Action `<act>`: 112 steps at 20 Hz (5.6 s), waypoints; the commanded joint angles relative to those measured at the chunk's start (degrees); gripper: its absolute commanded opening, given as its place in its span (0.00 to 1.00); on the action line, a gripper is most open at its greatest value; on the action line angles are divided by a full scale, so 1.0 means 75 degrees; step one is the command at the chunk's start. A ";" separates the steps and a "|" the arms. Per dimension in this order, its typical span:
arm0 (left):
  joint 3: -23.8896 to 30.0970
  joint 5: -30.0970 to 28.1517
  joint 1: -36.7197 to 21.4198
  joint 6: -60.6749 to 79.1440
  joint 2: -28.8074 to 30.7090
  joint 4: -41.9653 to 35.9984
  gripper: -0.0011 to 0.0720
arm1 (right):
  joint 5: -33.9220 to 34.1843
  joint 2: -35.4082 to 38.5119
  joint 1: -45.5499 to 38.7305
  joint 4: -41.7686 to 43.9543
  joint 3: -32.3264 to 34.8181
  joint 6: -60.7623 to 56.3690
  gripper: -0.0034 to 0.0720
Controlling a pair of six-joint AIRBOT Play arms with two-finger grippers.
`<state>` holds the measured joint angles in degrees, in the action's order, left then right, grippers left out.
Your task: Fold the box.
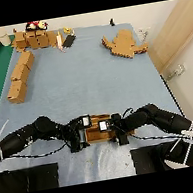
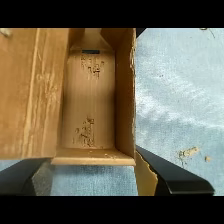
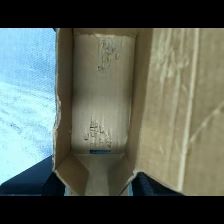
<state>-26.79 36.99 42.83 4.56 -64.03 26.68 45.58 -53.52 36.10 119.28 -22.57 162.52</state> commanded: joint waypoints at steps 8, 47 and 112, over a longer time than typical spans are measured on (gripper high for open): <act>-0.0006 -0.0085 0.0149 0.0079 -0.0181 -0.0017 0.56 | -0.0003 0.0003 0.0003 0.0006 0.0003 -0.0003 0.75; -0.0006 -0.0469 0.0335 0.0076 -0.0338 -0.0015 0.64 | -0.0003 0.0003 0.0003 0.0006 0.0003 -0.0006 0.75; -0.0006 -0.0469 0.0335 0.0076 -0.0338 -0.0015 0.64 | 0.0618 0.2602 -0.0090 0.0871 -0.0472 -1.1966 0.05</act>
<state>-26.85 33.50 45.39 5.13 -66.59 26.57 58.46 -31.18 35.75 124.36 -24.99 75.00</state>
